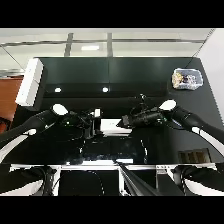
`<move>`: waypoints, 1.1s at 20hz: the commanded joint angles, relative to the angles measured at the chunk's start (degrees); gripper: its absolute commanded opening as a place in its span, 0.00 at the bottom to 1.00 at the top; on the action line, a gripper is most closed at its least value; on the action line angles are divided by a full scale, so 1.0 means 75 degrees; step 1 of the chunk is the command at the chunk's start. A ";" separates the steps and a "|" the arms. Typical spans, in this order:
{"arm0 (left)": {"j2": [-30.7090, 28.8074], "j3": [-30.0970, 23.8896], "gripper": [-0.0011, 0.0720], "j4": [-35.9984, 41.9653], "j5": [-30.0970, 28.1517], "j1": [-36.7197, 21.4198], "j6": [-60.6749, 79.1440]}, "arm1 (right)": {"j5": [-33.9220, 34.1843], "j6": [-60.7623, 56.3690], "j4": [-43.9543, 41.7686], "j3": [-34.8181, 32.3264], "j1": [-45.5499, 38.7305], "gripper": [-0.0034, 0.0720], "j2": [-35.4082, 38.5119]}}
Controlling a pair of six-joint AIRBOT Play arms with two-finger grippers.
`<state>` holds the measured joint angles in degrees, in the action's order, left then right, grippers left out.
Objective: Fold the box and place the chain.
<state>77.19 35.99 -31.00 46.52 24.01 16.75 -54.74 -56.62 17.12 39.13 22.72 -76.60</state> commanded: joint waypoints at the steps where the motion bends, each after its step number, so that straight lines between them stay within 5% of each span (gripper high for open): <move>1: 0.0000 0.0003 0.50 0.0000 0.0000 0.0006 -0.0006 | 0.0460 -0.0565 0.0801 -0.0015 0.0041 0.07 -0.0134; 8: 0.0000 0.0003 0.50 0.0003 0.0000 0.0003 -0.0006 | 0.0321 -0.0172 0.0784 0.0076 -0.0026 0.07 0.0119; 12: -0.0055 0.0006 0.50 0.0026 -0.0064 -0.0012 -0.0006 | -0.1588 0.0210 0.0906 0.0676 -0.1224 0.07 0.1070; 13: -0.0152 0.0006 0.65 0.0026 -0.0152 -0.0012 -0.0006 | -0.2034 0.0207 0.1052 0.0761 -0.1693 0.07 0.1402; 14: -0.0280 0.0006 0.95 0.0020 -0.0251 -0.0012 -0.0006 | -0.2366 0.0172 0.1224 0.0772 -0.2226 0.07 0.1792; 17: -0.0903 0.0035 1.00 -0.0755 -0.0312 -0.0160 -0.0245 | -0.2830 -0.0189 0.2247 0.0772 -0.3649 0.07 0.2783; 22: -0.1918 0.0204 0.99 -0.0734 0.0705 -0.0195 -0.1297 | -0.3040 -0.0516 0.3171 0.0764 -0.4645 0.07 0.3194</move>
